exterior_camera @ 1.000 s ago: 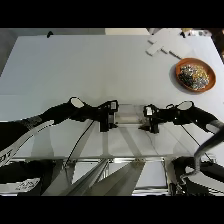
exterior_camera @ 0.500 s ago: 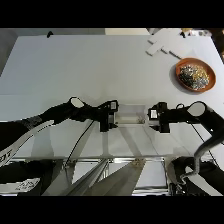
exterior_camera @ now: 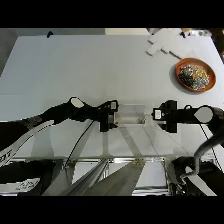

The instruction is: Fold the box and place the chain.

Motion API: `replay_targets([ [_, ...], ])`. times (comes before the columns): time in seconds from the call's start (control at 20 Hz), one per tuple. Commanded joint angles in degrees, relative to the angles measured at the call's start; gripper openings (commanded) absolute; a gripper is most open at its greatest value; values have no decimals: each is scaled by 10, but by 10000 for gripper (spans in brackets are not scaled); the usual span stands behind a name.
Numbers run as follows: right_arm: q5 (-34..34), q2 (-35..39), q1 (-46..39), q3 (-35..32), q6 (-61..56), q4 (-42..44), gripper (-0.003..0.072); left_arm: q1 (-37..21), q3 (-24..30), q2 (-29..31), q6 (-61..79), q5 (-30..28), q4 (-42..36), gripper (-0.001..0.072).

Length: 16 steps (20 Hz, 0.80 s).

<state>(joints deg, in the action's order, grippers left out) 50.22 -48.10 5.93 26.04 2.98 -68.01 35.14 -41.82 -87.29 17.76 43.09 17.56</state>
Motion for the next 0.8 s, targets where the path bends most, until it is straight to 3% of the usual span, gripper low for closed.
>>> replay_targets([
  [0.0,-1,4,0,0,-6,-7,697,0,0,0,0,0,0,229],
  [0.5,-1,4,0,0,-6,-7,697,0,0,0,0,0,0,229],
  [0.75,-44,4,0,0,15,-9,696,0,0,0,0,0,0,229],
])
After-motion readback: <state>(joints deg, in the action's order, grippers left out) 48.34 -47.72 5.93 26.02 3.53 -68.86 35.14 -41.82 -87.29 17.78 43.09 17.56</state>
